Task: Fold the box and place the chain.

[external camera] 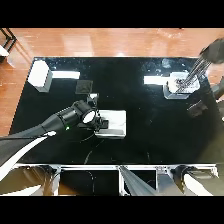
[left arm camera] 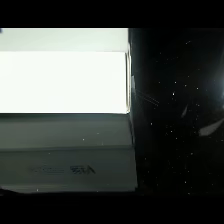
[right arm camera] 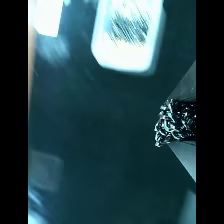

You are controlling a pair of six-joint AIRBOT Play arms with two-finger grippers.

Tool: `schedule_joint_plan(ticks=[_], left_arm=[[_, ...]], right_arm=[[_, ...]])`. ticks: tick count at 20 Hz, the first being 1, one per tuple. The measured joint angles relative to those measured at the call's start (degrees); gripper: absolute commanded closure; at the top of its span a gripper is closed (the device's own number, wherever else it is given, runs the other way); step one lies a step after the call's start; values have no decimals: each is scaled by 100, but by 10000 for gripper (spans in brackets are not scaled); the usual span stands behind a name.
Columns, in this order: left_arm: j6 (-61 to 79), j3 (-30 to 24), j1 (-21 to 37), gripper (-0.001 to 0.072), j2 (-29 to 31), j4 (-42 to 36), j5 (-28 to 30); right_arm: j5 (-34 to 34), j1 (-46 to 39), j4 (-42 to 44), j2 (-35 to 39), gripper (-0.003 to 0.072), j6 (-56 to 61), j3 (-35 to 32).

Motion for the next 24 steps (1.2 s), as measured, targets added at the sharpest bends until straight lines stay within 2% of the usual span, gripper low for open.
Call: schedule_joint_plan(ticks=[6, 16, 19, 24], left_arm=[[0, 0, 0, 690, 0, 17, -22], [0, -2, 0, 690, 0, 24, -31], [0, 0, 0, 690, 0, 24, -35], [0, -2, 0, 690, 0, 24, -44]], right_arm=[[356, 1335, 730, 339, 667, -11, -898], [-710, 3010, 1541, 205, 667, 457, -1257], [-1008, 3287, 1598, -57, 667, 501, -1287], [-1123, 3469, 1558, -505, 667, 540, -1526]])
